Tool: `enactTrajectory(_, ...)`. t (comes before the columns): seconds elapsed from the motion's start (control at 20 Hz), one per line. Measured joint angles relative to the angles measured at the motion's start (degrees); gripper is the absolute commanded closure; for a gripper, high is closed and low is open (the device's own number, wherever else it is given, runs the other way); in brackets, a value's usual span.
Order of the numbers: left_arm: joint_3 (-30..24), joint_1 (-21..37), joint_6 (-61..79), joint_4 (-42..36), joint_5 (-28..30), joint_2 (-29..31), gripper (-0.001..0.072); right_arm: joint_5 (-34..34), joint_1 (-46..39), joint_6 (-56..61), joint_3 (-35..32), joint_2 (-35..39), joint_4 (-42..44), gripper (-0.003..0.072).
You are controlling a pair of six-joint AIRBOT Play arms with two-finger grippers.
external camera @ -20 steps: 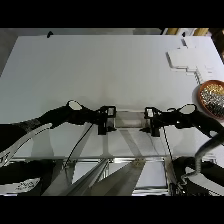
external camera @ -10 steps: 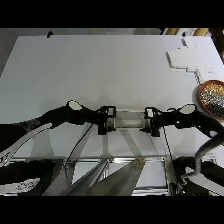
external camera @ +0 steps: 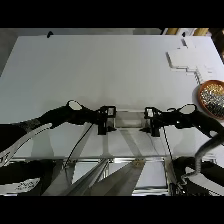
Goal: Fold the box and place the chain.
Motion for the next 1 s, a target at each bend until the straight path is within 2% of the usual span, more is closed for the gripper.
enactTrajectory(0.05, 0.0, 0.0, 0.0, 0.0, 0.0, 0.0, 0.0561, 0.0, 0.0, 0.0, 0.0, 0.0, 0.2, 0.0346)
enactTrajectory(0.1, 0.0, 0.0, 0.0, 0.0, 0.0, 0.0, 0.056, 0.0, 0.0, 0.0, 0.0, 0.0, 0.2, 0.0242)
enactTrajectory(0.15, 0.0, 0.0, 0.0, 0.0, 0.0, 0.0, 0.056, 0.1, 0.0, 0.1, 0.0, 0.1, 0.1, 0.0098)
enactTrajectory(0.2, 0.0, 0.0, 0.0, 0.0, 0.0, 0.0, 0.056, 0.2, 0.0, 0.5, 0.0, 0.2, 0.1, 0.0065)
enactTrajectory(0.35, 0.0, 0.0, 0.0, 0.0, 0.0, 0.0, 0.056, 0.3, 0.0, 3.1, 0.0, 1.1, -1.5, 0.0065)
enactTrajectory(0.6, 0.0, 0.0, 0.0, 0.0, -0.1, 0.0, 0.056, 0.3, 0.0, 12.9, 0.0, 4.2, -9.5, 0.0072)
enactTrajectory(0.85, 0.0, 0.0, 0.0, 0.0, 0.0, 0.0, 0.056, 0.9, 0.0, 23.9, 0.0, 13.2, -17.2, 0.0071)
enactTrajectory(1.0, 0.0, 0.0, 0.0, 0.0, 0.0, 0.0, 0.056, 4.4, 0.0, 29.8, 0.0, 20.2, -21.0, 0.0094)
